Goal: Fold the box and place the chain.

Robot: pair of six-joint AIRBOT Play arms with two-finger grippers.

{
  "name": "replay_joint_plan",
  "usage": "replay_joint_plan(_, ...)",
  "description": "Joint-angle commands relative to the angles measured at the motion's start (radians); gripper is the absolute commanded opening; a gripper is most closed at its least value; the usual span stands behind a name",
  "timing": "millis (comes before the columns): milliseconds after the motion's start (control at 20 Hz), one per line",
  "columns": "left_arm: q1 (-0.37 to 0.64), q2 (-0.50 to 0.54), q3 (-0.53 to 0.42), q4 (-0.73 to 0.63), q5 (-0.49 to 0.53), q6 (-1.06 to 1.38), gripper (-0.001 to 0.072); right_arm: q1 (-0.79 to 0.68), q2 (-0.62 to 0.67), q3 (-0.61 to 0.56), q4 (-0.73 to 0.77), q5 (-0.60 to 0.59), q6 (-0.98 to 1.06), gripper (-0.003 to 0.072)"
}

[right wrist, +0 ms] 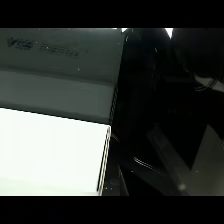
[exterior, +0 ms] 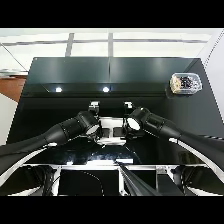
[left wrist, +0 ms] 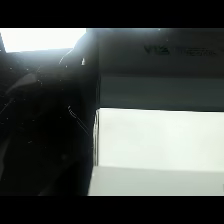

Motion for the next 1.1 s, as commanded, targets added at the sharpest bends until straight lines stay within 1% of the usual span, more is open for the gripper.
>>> replay_joint_plan(0, 0.000, 0.000, 0.000, 0.000, 0.001, 0.000, 0.0030, 0.000, -0.012, 0.001, -0.003, -0.005, 0.003, 0.0226)
replay_joint_plan(150, 0.000, 0.000, 0.000, 0.000, 0.001, 0.001, 0.0030, 0.000, -0.026, 0.001, 0.008, -0.004, 0.003, 0.0226)
replay_joint_plan(200, 0.000, 0.000, 0.000, 0.000, 0.000, 0.001, 0.0030, 0.000, -0.026, 0.001, 0.008, -0.004, 0.003, 0.0191)
replay_joint_plan(250, 0.000, 0.000, 0.000, 0.000, 0.001, 0.001, 0.0030, 0.000, -0.026, 0.001, 0.007, -0.004, 0.003, 0.0179)
replay_joint_plan(300, 0.000, 0.000, 0.000, 0.000, 0.000, 0.001, 0.0031, 0.000, -0.026, 0.001, 0.007, -0.004, 0.002, 0.0116)
replay_joint_plan(400, 0.000, 0.000, 0.000, 0.000, 0.001, 0.001, 0.0030, 0.000, -0.026, 0.008, 0.006, -0.003, 0.002, 0.0049)
replay_joint_plan(700, 0.000, 0.000, 0.000, 0.000, 0.000, 0.001, 0.0030, 0.000, -0.027, 0.020, 0.003, -0.004, 0.004, 0.0051)
replay_joint_plan(750, 0.000, 0.000, 0.000, 0.000, 0.000, 0.000, 0.0030, 0.000, -0.027, 0.020, 0.003, -0.005, 0.004, 0.0071)
replay_joint_plan(800, 0.000, 0.000, 0.000, 0.000, 0.000, 0.001, 0.0030, 0.000, -0.027, 0.020, 0.003, -0.005, 0.004, 0.0150)
replay_joint_plan(1050, 0.000, 0.000, 0.000, 0.000, 0.000, 0.000, 0.0031, 0.000, -0.027, 0.020, 0.004, -0.009, 0.004, 0.0150)
